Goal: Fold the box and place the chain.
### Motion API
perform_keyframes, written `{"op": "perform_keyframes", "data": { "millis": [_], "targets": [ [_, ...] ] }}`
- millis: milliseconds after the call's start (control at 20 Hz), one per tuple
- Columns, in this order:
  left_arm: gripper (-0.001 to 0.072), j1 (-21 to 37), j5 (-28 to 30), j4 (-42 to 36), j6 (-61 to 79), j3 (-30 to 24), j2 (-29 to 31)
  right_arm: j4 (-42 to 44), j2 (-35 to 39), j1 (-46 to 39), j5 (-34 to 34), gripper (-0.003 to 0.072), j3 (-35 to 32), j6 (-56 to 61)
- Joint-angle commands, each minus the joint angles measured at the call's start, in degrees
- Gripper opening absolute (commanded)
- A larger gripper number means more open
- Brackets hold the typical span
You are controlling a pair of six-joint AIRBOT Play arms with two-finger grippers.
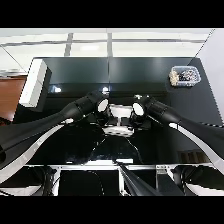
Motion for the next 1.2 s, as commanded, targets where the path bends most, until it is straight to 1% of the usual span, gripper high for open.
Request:
{"op": "perform_keyframes", "data": {
  "millis": [0, 300, 350, 400, 450, 600, 900, 1050, 1150],
  "targets": [
    [0.0028, 0.00, -0.02, -0.02, 0.00, 0.07, 0.04, -0.68, -0.35, 0.04, 1.03, 0.0017, 0.00, -0.07],
    [0.0028, 0.00, 0.00, 0.00, 0.00, 0.07, 0.04, -0.72, -0.33, 0.02, 1.03, 0.0019, 0.00, -0.04],
    [0.0028, 0.00, -0.02, 0.00, 0.00, 0.07, 0.04, -0.81, -0.20, 0.02, 1.01, 0.0033, 0.00, -0.04],
    [0.0028, 0.00, -0.02, -0.02, 0.00, 0.07, 0.04, -0.85, -0.02, -0.04, 0.87, 0.0192, 0.02, -0.04],
    [0.0028, 0.00, 0.00, 0.00, 0.00, 0.07, 0.04, -0.83, 0.17, -0.15, 0.85, 0.0281, 0.02, -0.02],
    [0.0028, 0.00, 0.02, 0.00, 0.00, 0.07, 0.04, -0.96, 0.87, -0.33, 0.90, 0.0282, 0.22, -0.13],
    [0.0027, 0.00, 0.02, 0.00, 0.00, 0.07, 0.04, -1.38, 3.17, -0.55, 1.46, 0.0281, 3.17, -2.80],
    [0.0027, 0.00, 0.02, 0.00, 0.00, 0.07, 0.04, -4.26, 3.74, -0.57, 5.38, 0.0281, 5.68, -5.09],
    [0.0027, 0.00, 0.09, 0.00, 0.00, 0.07, 0.04, -7.30, 4.59, -1.42, 10.08, 0.0280, 8.48, -8.72]
  ]
}}
